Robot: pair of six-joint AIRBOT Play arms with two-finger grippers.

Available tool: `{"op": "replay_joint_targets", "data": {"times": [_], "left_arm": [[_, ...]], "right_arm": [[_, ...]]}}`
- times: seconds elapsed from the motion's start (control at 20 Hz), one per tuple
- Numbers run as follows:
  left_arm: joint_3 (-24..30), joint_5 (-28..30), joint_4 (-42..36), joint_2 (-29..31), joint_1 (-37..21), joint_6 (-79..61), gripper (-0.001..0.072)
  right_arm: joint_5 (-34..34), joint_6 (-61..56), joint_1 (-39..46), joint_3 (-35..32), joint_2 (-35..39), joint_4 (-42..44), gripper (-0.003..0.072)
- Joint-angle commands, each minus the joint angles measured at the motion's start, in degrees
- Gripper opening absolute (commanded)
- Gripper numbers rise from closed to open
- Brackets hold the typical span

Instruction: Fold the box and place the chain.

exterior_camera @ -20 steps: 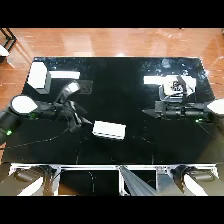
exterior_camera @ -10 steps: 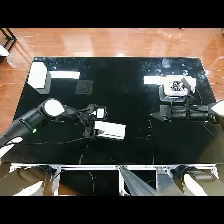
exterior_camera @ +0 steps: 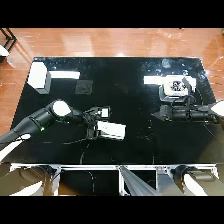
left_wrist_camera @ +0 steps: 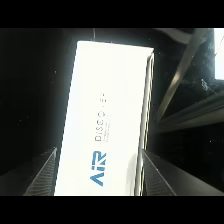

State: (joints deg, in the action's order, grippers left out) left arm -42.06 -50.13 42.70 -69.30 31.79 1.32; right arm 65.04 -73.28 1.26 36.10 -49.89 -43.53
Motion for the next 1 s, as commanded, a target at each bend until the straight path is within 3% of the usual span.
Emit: {"op": "replay_joint_targets", "data": {"times": [0.0, 0.95], "left_arm": [[-0.2, 0.0, 0.1, -0.7, 0.4, 0.5, 0.0642], [-0.3, 1.6, 0.1, -1.1, 1.0, 0.5, 0.0640]], "right_arm": [[-0.1, 0.0, 0.0, 0.0, 0.0, -0.3, 0.0021], [-0.9, 0.0, 0.0, -0.1, 0.0, -0.3, 0.0020]]}}
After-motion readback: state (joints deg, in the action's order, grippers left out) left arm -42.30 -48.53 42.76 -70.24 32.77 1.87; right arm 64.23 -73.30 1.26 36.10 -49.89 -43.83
